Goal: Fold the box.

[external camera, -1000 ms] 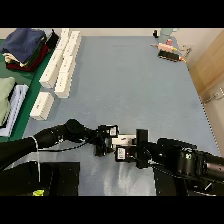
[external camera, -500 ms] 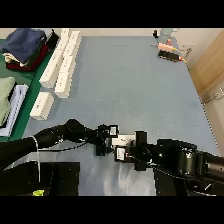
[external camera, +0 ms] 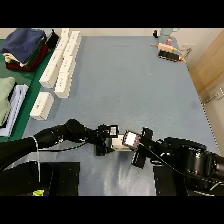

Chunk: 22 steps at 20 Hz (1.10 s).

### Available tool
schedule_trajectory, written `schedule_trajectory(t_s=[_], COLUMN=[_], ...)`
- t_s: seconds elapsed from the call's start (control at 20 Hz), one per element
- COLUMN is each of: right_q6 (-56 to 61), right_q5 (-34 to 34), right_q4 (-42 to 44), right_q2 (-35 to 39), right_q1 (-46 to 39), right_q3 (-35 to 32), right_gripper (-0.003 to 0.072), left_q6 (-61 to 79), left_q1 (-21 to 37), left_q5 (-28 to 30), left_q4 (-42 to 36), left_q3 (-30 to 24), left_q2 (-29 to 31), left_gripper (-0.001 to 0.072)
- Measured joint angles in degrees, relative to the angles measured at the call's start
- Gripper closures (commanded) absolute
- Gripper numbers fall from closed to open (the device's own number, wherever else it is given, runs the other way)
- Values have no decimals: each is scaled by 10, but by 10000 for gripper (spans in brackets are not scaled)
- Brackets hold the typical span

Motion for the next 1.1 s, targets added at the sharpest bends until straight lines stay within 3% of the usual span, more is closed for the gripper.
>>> schedule_trajectory(t_s=[0.25,0.45,0.65,1.1], right_q6=[173,247,272,284], right_q5=[-170,-279,-322,-352], right_q4=[9,10,10,13], right_q2=[14,14,-5,-57], right_q1=[-20,-25,-26,-26], right_q3=[-84,-137,-161,-173], right_gripper=[685,685,685,685], left_q6=[0,0,0,0], left_q1=[0,0,0,0], left_q5=[0,0,0,0], left_q4=[0,0,0,1], left_q3=[0,0,0,0], left_q2=[0,0,0,0], left_gripper=[190,190,190,190])
